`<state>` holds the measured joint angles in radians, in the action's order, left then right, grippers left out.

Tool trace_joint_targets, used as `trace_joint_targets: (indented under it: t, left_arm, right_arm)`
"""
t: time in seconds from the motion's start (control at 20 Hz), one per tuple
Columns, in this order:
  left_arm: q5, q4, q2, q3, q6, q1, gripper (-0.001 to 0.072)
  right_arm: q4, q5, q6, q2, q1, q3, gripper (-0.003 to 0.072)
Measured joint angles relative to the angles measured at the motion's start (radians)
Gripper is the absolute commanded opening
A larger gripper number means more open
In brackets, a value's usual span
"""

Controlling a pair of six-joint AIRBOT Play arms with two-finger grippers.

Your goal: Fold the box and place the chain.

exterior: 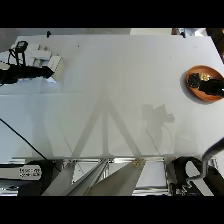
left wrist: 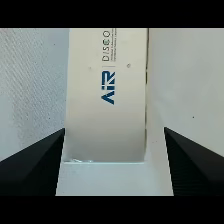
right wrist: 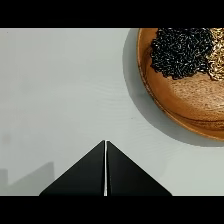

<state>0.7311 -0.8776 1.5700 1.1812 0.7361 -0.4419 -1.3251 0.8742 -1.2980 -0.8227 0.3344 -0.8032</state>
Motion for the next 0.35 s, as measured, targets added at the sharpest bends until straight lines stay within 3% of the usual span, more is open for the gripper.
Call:
trace_joint_targets:
  t: [0.35]
  left_arm:
    - [0.05,0.002,-0.249,0.0,-0.11,0.0,0.0706]
  right_arm:
    - [0.0,0.0,0.0,0.0,0.0,0.0,0.0013]
